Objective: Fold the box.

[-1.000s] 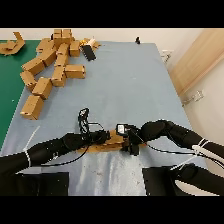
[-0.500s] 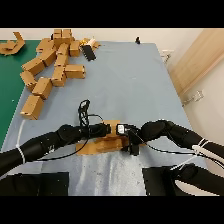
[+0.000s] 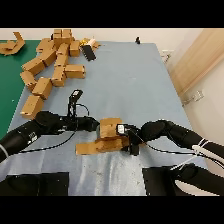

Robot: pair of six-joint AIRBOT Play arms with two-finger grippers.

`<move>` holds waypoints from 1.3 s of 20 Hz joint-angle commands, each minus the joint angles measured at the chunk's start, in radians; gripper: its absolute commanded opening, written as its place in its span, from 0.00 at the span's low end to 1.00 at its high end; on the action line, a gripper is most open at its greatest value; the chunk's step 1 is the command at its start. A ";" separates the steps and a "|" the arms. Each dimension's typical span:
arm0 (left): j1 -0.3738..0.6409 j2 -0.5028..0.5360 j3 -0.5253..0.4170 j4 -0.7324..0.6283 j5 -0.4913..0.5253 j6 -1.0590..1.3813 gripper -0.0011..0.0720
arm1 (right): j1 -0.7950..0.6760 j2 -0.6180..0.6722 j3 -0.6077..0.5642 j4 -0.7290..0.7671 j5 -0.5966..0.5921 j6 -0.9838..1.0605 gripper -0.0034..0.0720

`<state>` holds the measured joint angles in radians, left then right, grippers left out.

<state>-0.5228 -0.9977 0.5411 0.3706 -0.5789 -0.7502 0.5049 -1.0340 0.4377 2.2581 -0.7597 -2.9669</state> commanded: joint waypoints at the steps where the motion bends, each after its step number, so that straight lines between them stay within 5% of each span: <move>1: 0.039 0.104 0.001 0.240 -0.180 0.048 0.03 | 0.000 0.000 0.000 -0.001 0.000 0.000 0.80; 7: -0.132 0.319 0.000 0.731 -0.260 -0.065 0.03 | 0.000 0.000 0.000 -0.002 0.000 0.000 0.80; 8: -0.171 0.315 0.000 0.750 -0.265 -0.053 0.30 | 0.000 0.000 0.000 -0.002 0.000 0.000 0.80; 9: -0.205 0.303 0.000 0.752 -0.264 -0.031 0.78 | 0.000 0.000 0.000 -0.002 0.000 0.000 0.81; 10: -0.235 0.285 0.000 0.752 -0.261 0.002 0.87 | 0.000 0.000 0.000 -0.002 0.000 0.000 0.80; 19: -0.286 0.035 0.000 0.755 -0.150 0.190 0.87 | 0.000 0.000 0.000 -0.002 0.000 0.000 0.81; 26: -0.288 0.010 0.000 0.683 -0.073 0.194 0.87 | 0.000 0.000 0.000 -0.002 0.000 0.000 0.81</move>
<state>-0.8104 -0.9771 0.5411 1.0901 -0.6926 -0.5640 0.5049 -1.0340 0.4377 2.2555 -0.7597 -2.9669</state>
